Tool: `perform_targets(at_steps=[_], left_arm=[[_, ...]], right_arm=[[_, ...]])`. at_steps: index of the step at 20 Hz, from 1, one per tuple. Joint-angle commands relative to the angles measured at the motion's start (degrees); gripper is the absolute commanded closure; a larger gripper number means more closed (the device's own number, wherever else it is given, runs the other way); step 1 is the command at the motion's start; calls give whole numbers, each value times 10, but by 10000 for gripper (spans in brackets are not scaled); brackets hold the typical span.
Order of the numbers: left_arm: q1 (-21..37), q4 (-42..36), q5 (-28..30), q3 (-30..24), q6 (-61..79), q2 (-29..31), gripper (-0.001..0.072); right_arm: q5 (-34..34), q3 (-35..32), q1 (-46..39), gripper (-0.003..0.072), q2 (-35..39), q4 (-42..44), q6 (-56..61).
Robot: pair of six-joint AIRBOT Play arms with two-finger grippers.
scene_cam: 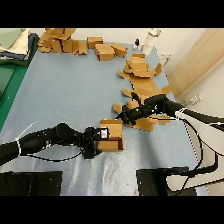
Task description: Fold the box.
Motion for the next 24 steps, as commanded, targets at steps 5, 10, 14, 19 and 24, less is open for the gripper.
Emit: perform_targets(at_steps=[5,10,14,19,24], left_arm=[[1,0,0,0,0,0,325],[1,0,0,0,0,0,324],[1,0,0,0,0,0,324],[1,0,0,0,0,0,324],[1,0,0,0,0,0,325]], right_arm=[[-10,-102,86,686,106,32,-171],[72,-178,130,684,235,-8,-200],[147,-206,174,683,313,-79,-194],[264,-205,247,650,405,-166,-190],[279,-206,337,221,479,-316,-201]])
